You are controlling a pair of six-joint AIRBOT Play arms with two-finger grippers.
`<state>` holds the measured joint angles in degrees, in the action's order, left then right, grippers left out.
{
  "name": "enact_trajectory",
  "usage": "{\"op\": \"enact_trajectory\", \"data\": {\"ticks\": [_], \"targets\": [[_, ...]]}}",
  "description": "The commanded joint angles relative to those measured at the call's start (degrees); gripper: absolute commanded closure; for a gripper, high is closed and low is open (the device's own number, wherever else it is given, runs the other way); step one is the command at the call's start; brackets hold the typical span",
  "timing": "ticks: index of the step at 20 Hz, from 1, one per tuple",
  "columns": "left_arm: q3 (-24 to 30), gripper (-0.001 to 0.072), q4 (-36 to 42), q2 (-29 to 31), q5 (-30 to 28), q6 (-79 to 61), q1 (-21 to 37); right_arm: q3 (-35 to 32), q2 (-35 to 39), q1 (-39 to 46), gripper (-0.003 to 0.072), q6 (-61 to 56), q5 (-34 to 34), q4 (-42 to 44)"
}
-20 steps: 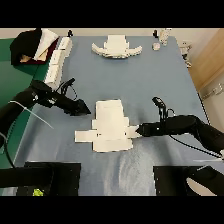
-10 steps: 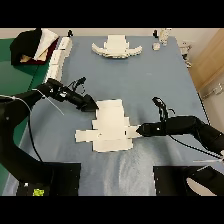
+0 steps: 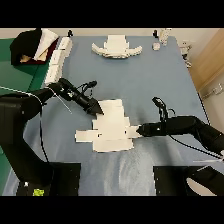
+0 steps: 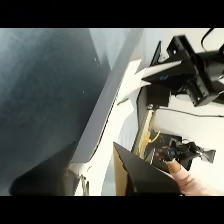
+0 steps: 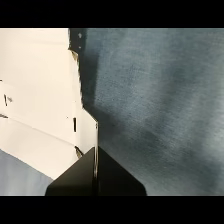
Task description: Fold the box.
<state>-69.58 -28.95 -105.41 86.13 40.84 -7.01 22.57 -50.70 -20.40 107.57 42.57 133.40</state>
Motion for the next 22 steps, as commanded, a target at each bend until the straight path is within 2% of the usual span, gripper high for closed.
{"op": "enact_trajectory", "data": {"ticks": [1,2,5,6,7,11,12,14,16,18,22], "targets": [[-0.31,0.0549,-1.66,-0.37,2.56,-1.29,-0.42,-0.02,0.04,-0.04,0.0684,0.00,0.02,-0.17],[-0.31,0.0585,-1.66,-0.37,2.54,-1.77,-0.44,-0.02,0.04,-0.04,0.0683,0.00,0.02,-0.28],[-0.31,0.0588,-1.62,-0.37,2.58,-2.56,-0.57,-0.02,0.04,-0.07,0.0683,0.00,0.11,-0.35],[-0.31,0.0659,-1.64,-0.37,2.58,-3.04,-0.66,-0.02,0.04,-0.04,0.0684,0.00,0.09,-0.35],[-0.31,0.0695,-1.60,-0.37,2.58,-3.89,-0.85,-0.02,0.04,-0.04,0.0684,0.00,0.09,-0.35],[-0.31,0.0695,-1.29,-0.37,2.34,-4.48,-1.92,-0.02,0.04,-0.04,0.0680,0.02,0.04,-0.74],[-0.31,0.0695,-1.16,-0.37,2.38,-4.42,-2.01,0.00,0.04,-0.04,0.0661,0.02,-0.07,-0.94],[-0.31,0.0694,-0.96,-0.37,2.75,-4.17,-2.23,0.46,0.04,0.00,0.0442,0.04,-0.07,-2.54],[-0.61,0.0696,0.22,-0.35,4.79,-4.68,-2.32,2.21,0.04,0.00,0.0444,0.02,0.26,-8.28],[-1.86,0.0698,3.10,0.09,8.33,-9.42,-2.32,4.63,0.04,0.09,0.0444,-0.44,0.50,-17.62],[-1.99,0.0701,4.00,6.88,2.45,-21.24,-3.15,9.77,0.04,1.55,0.0444,-13.16,0.55,-34.67]]}}
